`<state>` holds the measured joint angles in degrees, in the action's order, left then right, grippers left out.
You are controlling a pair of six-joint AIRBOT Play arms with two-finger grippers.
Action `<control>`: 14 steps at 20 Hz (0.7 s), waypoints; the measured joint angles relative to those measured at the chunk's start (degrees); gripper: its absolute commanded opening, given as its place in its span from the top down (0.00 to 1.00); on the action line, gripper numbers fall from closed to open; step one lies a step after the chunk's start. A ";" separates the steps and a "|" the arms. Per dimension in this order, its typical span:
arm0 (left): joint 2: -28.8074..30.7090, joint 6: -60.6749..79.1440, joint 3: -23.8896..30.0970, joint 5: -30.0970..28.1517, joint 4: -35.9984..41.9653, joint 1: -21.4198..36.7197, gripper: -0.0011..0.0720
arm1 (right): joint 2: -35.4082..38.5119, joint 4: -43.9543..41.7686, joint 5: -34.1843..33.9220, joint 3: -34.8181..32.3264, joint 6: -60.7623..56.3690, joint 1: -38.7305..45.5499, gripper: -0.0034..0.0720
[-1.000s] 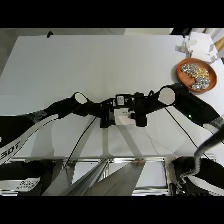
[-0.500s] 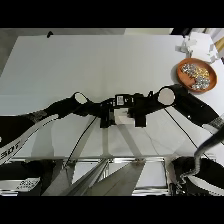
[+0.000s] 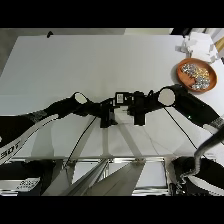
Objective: Fold the box and place the chain.
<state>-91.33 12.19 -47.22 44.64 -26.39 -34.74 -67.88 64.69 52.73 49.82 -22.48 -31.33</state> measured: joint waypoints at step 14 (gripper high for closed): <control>0.00 0.22 0.00 -0.02 -0.09 0.02 0.70 | -0.02 1.49 -1.31 -0.02 -0.17 0.35 0.83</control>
